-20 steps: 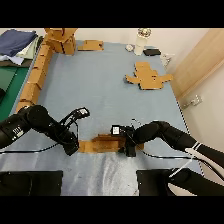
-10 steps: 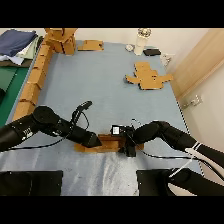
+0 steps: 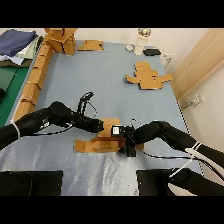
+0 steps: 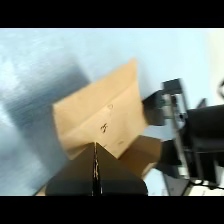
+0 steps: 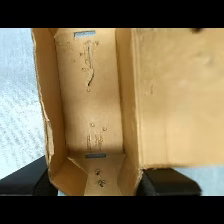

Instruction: Fold the box.

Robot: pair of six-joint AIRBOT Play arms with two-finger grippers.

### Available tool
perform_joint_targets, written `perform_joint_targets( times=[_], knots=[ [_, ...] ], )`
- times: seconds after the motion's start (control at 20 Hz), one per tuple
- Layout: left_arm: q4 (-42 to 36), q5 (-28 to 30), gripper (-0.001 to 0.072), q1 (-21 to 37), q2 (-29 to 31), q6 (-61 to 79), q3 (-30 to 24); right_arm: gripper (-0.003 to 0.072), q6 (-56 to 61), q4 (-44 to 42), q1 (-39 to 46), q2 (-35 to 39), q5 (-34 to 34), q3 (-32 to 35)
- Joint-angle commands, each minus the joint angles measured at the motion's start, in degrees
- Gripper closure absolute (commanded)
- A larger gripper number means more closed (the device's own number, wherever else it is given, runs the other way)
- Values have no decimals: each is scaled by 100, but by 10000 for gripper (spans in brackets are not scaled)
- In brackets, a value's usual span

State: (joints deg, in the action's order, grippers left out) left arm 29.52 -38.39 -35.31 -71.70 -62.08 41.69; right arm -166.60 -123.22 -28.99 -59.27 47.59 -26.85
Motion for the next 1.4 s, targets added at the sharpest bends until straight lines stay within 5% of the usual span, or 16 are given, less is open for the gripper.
perform_joint_targets(
  times=[0.0, 0.25, 0.4, 0.7, 0.95, 1.05, 1.15, 1.25, 1.35],
  knots=[
    [1043, -127, 701, -4, -404, -695, 164, 132, 2, 4, -2, 4, 2, 2],
    [1016, -291, 700, -7, -507, -564, 350, 132, 2, 4, -2, 4, 2, 2],
    [-50, -448, 700, 7, -398, 645, 444, 132, 2, 4, -2, 4, 2, 2],
    [-387, -721, 701, 662, 1161, 2179, -234, 131, 2, 4, -2, 4, 2, 2],
    [-321, -1899, 693, 1027, 1956, 4210, -688, 131, 2, 4, -2, 4, 4, 2],
    [-33, -1930, 212, 841, 1954, 4631, -688, 131, 2, 4, -2, 4, 2, 2],
    [527, -1829, 198, 614, 1954, 4708, -688, 132, 2, 4, -2, 4, 2, 2],
    [1196, -1768, 43, 402, 1954, 4734, -688, 131, 2, 4, -2, 4, 2, 2],
    [1639, -1759, 43, 205, 1956, 4883, -752, 131, 2, 4, -2, 4, 2, 2]
  ],
)
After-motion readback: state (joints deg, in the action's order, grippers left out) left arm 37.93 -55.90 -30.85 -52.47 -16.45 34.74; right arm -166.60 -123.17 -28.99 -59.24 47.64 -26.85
